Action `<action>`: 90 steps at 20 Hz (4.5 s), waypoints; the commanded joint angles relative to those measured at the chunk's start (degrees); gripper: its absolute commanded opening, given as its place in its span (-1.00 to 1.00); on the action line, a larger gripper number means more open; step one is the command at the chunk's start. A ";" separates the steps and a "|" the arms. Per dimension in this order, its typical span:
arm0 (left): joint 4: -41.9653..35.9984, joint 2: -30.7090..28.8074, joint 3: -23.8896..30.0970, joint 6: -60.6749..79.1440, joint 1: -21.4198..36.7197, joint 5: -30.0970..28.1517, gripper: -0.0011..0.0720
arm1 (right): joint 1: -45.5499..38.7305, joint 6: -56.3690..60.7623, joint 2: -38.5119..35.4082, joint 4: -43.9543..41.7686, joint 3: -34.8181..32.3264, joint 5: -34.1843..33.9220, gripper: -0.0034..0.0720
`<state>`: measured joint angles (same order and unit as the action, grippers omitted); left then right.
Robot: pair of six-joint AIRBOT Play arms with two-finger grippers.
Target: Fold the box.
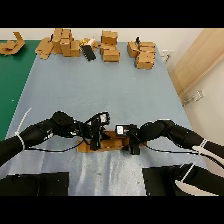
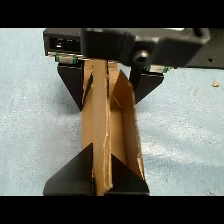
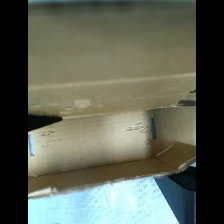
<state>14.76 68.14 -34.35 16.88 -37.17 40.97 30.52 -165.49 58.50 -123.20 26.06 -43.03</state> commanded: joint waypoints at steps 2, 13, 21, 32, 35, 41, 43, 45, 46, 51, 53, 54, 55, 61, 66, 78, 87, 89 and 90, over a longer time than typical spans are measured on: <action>0.02 0.00 0.00 0.02 0.00 0.00 -0.93 | 0.00 0.02 0.04 -0.28 0.04 0.09 0.43; 0.02 0.00 0.00 0.02 0.00 0.00 -0.93 | 0.55 0.02 0.00 -1.25 0.04 0.04 0.43; -1.99 0.00 0.00 0.02 -0.02 0.20 -0.93 | 0.55 0.02 0.00 -1.09 0.04 0.04 0.43; -1.16 0.00 0.00 -0.02 0.17 -0.15 -0.93 | 0.55 0.02 0.00 -1.07 0.04 0.04 0.43; 3.02 0.00 0.00 -4.20 0.24 -0.46 -0.93 | 0.55 0.02 0.00 -1.07 0.04 0.02 0.43; 6.29 0.00 0.00 -8.96 0.24 -0.61 -0.93 | 0.55 0.04 0.00 -1.07 0.04 0.07 0.43; 6.29 -0.02 0.00 -8.96 0.24 -1.66 -0.93 | 0.55 0.04 0.00 -1.07 0.04 0.04 0.43; 6.29 -0.02 0.00 -8.96 0.26 -2.60 -0.93 | 0.55 0.04 0.00 -1.07 0.04 0.02 0.43; 6.29 -0.02 0.00 -8.96 0.39 -2.89 -0.93 | 0.55 0.04 0.00 -1.07 0.04 0.02 0.43; 6.23 -0.04 0.00 -9.03 0.83 -2.86 -0.92 | 0.55 0.04 0.00 -1.07 0.04 0.04 0.43; 6.25 -0.04 -0.02 -9.03 0.83 -2.89 -0.92 | 0.55 0.04 0.00 -1.07 0.04 0.04 0.43; 6.23 -0.04 -0.02 -9.03 0.83 -2.86 -0.92 | 0.55 0.04 0.00 -1.07 0.04 0.04 0.43; 6.23 -0.04 -0.02 -9.01 0.83 -2.93 -0.36 | 0.55 0.04 0.00 -1.07 0.04 0.04 0.43; 5.84 -0.04 -0.07 -9.44 0.85 -3.50 0.01 | 0.55 0.04 0.00 -1.07 0.04 0.04 0.43; 17.22 -5.35 -0.22 -20.98 4.26 -3.19 0.01 | 0.55 0.04 0.00 -1.07 0.04 0.00 0.45; 29.57 -21.42 3.87 -74.79 10.45 23.08 -0.94 | 0.55 0.02 0.00 -0.15 0.04 0.00 0.45; -21.00 -13.73 11.13 -59.32 0.13 -4.39 -0.94 | 0.55 0.04 0.04 -0.17 0.04 -0.11 0.45; -21.07 -11.17 9.75 -58.34 0.13 -7.80 -0.94 | 0.55 0.04 0.04 -0.15 0.04 -0.13 0.45; -20.17 -9.51 8.81 -58.27 0.13 -9.57 -0.94 | 0.55 0.04 0.04 -0.17 0.04 -0.13 0.45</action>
<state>0.10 55.35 -24.40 -44.25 -36.40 38.02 31.07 -165.47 58.50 -123.37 26.09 -43.05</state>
